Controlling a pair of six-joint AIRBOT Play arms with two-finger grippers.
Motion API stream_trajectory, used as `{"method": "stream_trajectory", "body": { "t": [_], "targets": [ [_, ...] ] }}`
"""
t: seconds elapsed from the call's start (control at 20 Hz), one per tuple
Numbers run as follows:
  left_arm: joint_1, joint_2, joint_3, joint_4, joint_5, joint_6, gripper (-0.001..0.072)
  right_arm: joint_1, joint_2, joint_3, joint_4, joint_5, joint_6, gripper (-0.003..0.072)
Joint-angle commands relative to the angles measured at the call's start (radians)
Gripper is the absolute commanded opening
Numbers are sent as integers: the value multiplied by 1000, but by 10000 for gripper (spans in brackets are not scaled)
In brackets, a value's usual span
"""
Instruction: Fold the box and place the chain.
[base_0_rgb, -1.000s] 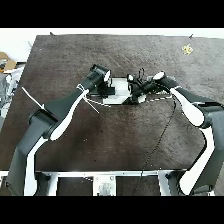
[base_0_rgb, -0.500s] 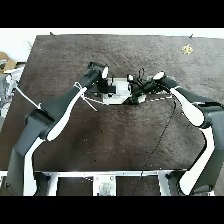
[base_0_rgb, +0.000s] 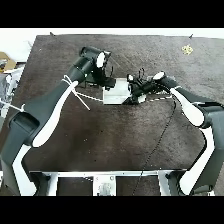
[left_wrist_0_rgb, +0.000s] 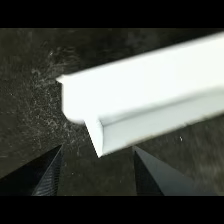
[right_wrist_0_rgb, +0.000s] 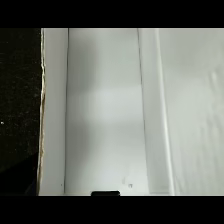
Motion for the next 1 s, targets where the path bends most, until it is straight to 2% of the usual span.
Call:
{"method": "stream_trajectory", "body": {
  "t": [0.0,0.25,0.4,0.5,0.6,0.7,0.85,0.95],
  "targets": [
    [29,58,0,-6,23,192,487,0,0,0,0,0,1,442],
    [153,77,-19,-180,71,624,484,0,0,0,0,0,1,442],
    [213,77,-32,-190,106,676,485,0,0,0,0,0,1,442],
    [230,76,-32,-206,154,658,485,0,0,0,1,0,1,442],
    [250,76,-64,-233,211,744,486,0,0,0,0,0,1,442],
    [298,76,-118,-400,245,950,486,0,0,0,0,0,1,442],
    [402,74,-240,-794,246,1319,486,0,0,0,0,0,1,442],
    [465,74,-333,-966,241,1535,485,0,0,0,0,0,1,442]
  ]
}}
